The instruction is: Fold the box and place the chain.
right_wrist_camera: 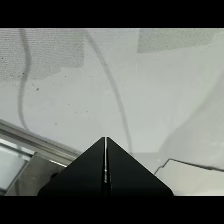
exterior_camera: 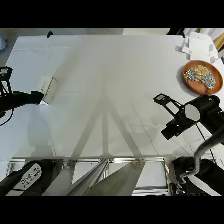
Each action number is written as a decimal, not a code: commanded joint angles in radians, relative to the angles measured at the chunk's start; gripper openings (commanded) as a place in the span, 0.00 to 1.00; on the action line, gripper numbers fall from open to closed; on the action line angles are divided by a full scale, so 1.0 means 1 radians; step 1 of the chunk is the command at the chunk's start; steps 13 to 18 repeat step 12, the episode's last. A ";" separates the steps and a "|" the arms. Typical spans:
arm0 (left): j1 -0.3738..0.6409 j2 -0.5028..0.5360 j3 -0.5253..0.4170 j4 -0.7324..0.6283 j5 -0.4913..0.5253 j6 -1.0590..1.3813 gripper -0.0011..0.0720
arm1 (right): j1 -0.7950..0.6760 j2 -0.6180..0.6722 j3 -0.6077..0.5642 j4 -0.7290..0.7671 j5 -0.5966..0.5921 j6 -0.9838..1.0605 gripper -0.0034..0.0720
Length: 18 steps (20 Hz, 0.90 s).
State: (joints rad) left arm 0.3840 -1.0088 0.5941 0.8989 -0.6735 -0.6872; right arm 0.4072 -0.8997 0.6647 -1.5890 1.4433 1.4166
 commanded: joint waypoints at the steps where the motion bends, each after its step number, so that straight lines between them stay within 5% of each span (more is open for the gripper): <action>1: -0.084 0.076 0.000 0.048 -0.027 -0.009 0.97 | 0.000 -0.001 0.000 0.000 0.000 0.000 0.07; 7: -0.201 0.075 0.000 0.107 -0.019 -0.010 0.97 | 0.000 -0.001 0.000 0.000 0.000 0.000 0.07; 18: -0.211 0.074 0.000 0.104 0.003 -0.010 0.96 | 0.000 -0.001 0.000 0.000 0.000 0.000 0.07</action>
